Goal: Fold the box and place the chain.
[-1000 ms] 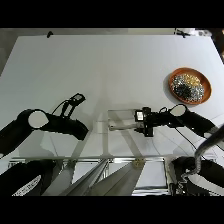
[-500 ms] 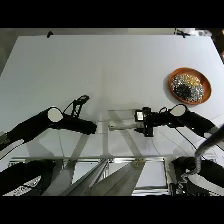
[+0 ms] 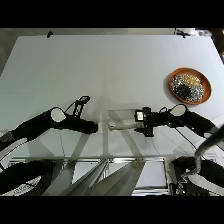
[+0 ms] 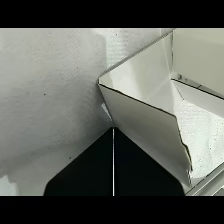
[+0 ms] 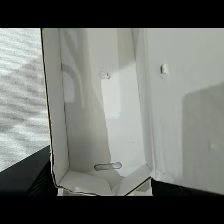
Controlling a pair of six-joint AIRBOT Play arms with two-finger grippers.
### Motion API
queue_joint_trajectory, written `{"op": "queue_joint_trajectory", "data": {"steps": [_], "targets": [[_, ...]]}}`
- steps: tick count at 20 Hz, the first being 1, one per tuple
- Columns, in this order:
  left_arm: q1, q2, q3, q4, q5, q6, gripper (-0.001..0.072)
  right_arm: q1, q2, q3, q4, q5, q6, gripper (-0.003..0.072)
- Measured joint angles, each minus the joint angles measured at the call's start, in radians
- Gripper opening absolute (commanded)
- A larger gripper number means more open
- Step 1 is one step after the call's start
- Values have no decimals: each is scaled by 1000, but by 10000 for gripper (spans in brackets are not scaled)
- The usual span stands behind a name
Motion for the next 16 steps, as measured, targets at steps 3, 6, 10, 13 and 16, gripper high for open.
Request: {"op": "queue_joint_trajectory", "data": {"steps": [3,6,10,13,16], "targets": [[-2,2,0,6,2,-13,3,0,0,0,0,0,0,411],[-2,3,0,10,0,-24,3,0,0,0,0,0,0,411],[-3,20,-1,21,-31,-39,3,0,0,0,0,0,-1,411],[-2,33,-1,25,-29,-47,3,0,0,0,0,0,-1,411],[-2,38,-1,27,-27,-50,4,0,0,0,0,0,-1,411]]}}
